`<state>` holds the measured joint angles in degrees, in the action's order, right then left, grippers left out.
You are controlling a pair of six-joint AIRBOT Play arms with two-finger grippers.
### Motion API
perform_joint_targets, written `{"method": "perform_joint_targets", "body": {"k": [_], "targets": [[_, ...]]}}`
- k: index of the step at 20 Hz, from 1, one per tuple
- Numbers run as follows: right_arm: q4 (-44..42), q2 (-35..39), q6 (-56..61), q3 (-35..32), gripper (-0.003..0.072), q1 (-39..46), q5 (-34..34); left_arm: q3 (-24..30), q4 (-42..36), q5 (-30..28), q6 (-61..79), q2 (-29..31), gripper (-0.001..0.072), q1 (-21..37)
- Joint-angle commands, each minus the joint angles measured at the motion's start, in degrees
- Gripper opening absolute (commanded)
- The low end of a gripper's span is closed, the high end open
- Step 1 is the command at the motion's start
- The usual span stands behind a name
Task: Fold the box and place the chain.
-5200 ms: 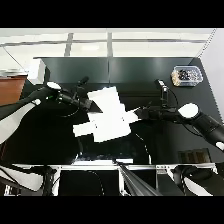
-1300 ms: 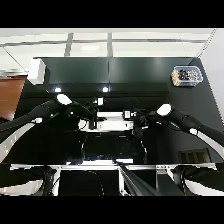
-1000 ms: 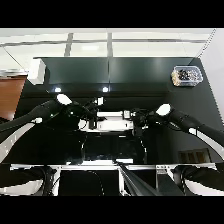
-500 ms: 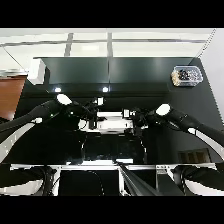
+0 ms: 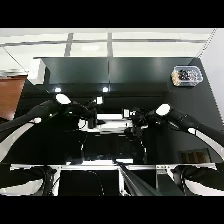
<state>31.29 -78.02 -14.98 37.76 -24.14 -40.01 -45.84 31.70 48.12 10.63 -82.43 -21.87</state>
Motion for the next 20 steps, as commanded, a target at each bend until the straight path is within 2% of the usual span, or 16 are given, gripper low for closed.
{"method": "perform_joint_targets", "body": {"k": [1, 4, 6, 7, 8, 9, 11, 12, 15, 20], "targets": [[0.04, -0.04, 0.15, 0.04, 0.0435, -0.02, -0.04, -0.04, 3.93, 0.5, -9.38, 4.11, 0.0638, 2.64], [0.0, -0.04, 0.17, 0.04, 0.0435, -0.02, -0.04, -0.02, 14.16, 4.0, -24.72, 12.07, 0.0638, 6.75], [0.0, -0.04, 0.17, 0.04, 0.0434, -0.02, -0.07, -0.02, 15.63, 10.1, -36.89, 16.39, 0.0621, 9.81], [0.0, -0.04, 0.15, 0.04, 0.0376, -0.02, -0.07, -0.02, 15.58, 13.33, -43.3, 17.42, 0.0524, 10.6], [0.0, -0.04, 0.17, 0.04, 0.026, -0.02, -0.07, -0.02, 15.58, 17.11, -49.51, 17.68, 0.0261, 10.84], [0.0, -0.04, 0.15, 0.04, 0.0221, -0.02, -0.07, 0.2, 15.21, 20.5, -52.46, 17.44, 0.0019, 10.64], [-0.02, -0.04, 0.17, 0.04, 0.022, -0.02, -0.07, 2.34, 9.01, 24.24, -52.83, 16.65, 0.0027, 8.83], [-0.02, -0.04, 0.17, 0.04, 0.0219, -0.02, -0.07, 4.04, 5.05, 22.51, -52.41, 16.22, 0.0027, 7.28], [-0.17, -0.04, 0.17, 0.04, 0.022, -0.02, -0.02, 6.14, -1.42, 13.6, -49.27, 14.71, 0.0027, 2.78], [-0.2, -0.04, 0.17, 0.04, 0.022, -0.02, 0.02, 5.95, -6.38, -4.57, -49.44, 14.12, 0.0027, 2.27]]}}
